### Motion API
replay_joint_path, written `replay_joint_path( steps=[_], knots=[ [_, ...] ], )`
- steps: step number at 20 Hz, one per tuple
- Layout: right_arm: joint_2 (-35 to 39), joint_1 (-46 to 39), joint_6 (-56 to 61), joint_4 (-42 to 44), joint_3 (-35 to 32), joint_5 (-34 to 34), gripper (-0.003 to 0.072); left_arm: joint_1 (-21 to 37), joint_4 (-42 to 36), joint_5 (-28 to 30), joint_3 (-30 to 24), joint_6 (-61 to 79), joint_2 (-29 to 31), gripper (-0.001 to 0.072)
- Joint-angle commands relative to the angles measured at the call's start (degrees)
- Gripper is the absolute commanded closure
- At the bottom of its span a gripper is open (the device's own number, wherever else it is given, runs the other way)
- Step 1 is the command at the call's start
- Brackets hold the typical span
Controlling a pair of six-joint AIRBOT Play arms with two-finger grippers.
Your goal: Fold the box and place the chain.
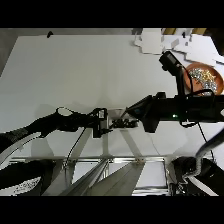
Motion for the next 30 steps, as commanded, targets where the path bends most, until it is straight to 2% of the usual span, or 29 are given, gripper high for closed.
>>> replay_joint_path(
  steps=[1, 11, 14, 15, 19, 23, 26, 30],
  knots=[
    [-1.6, 3.5, -0.1, -1.5, 0.0, -2.8, 0.067, 0.0, 0.0, 0.0, 0.0, 0.0, 0.0, 0.0498],
    [-16.0, 5.1, 0.5, -6.3, -5.2, -6.3, 0.0665, 0.0, 0.0, 0.0, 0.0, 0.0, 0.0, 0.0498],
    [-19.1, 5.0, 0.4, -6.4, -5.2, -6.4, 0.0539, 0.0, 0.0, 0.0, 0.0, 0.0, 0.0, 0.0498],
    [-19.2, 5.0, 0.4, -7.1, -5.2, -6.6, 0.0501, 0.0, 0.0, 0.0, 0.0, 0.0, 0.0, 0.0498],
    [-14.1, -0.3, 0.5, -10.3, -5.2, -2.6, 0.0508, 0.0, 0.0, 0.0, 0.0, 0.0, 0.0, 0.0498],
    [-8.1, -10.7, 5.3, -22.4, -5.2, 1.0, 0.0531, 0.0, 0.0, 0.0, 0.0, 0.0, 0.0, 0.0498],
    [-9.0, -17.1, 9.4, -31.5, -5.2, 2.0, 0.0531, 0.0, 0.0, 0.0, 0.0, 0.0, 0.0, 0.0498],
    [-13.7, -18.7, 9.4, -33.2, -5.3, 0.6, 0.0514, 0.0, 0.0, 0.0, 0.0, 0.0, 0.0, 0.0498]
  ],
)
